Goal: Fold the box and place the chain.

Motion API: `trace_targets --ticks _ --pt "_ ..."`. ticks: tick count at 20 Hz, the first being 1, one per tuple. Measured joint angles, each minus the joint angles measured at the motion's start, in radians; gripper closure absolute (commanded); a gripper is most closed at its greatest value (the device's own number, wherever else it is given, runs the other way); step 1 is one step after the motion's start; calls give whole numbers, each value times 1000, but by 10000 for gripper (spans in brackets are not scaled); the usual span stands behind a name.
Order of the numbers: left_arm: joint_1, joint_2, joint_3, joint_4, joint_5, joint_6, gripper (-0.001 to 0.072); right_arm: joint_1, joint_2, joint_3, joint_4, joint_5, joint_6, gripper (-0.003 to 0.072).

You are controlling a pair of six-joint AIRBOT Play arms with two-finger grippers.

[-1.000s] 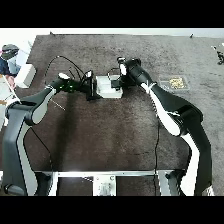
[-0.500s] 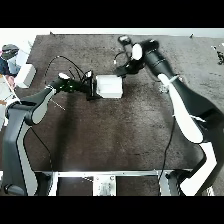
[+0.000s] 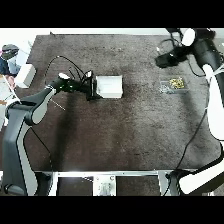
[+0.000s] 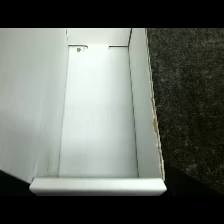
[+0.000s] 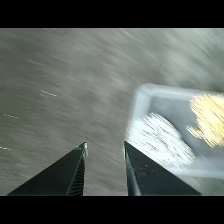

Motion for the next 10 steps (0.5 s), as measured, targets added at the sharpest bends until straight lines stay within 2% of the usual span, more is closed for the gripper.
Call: trace_targets --ticks 4,10 --pt "0 0 0 0 0 0 218 -134 -19 -108 53 -5 -53 412" --pt "0 0 0 0 0 0 218 -196 -89 -151 104 -26 -127 412"
